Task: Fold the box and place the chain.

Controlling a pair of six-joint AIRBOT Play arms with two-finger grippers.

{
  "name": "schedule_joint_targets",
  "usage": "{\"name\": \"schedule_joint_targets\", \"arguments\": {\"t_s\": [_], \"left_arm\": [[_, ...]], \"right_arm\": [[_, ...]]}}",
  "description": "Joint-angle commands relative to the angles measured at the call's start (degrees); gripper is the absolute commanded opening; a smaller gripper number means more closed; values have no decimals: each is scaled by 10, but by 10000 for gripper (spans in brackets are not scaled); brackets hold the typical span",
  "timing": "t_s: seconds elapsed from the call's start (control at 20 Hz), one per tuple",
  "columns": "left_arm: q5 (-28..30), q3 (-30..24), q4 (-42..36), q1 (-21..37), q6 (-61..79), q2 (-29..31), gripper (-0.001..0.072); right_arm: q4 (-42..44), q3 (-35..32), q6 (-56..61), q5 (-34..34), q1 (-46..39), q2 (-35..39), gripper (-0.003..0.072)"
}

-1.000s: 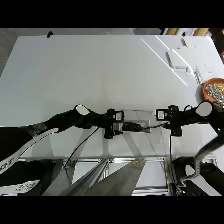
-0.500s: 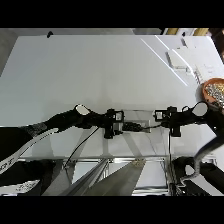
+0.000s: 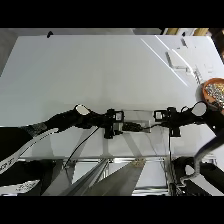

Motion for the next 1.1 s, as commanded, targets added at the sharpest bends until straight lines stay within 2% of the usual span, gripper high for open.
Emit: {"name": "schedule_joint_targets", "arguments": {"t_s": [0.0, 0.3, 0.45, 0.55, 0.7, 1.05], "left_arm": [[0, 0, 0, 0, 0, 0, 275], [0, 0, 0, 0, 0, 0, 275], [0, 0, 0, 0, 0, 0, 275], [0, 0, 0, 0, 0, 0, 275], [0, 0, 0, 0, 0, 0, 275], [0, 0, 0, 0, 0, 0, 275]], "right_arm": [[-19, 0, 1, -2, 32, 34, 20], [-4, 0, 77, 16, 118, 192, 20], [23, 0, 83, 26, 126, 222, 20], [-19, 0, 83, 25, 126, 215, 26], [-76, 0, 83, 17, 126, 176, 187], [-143, 0, 143, -4, 126, 60, 190]]}}
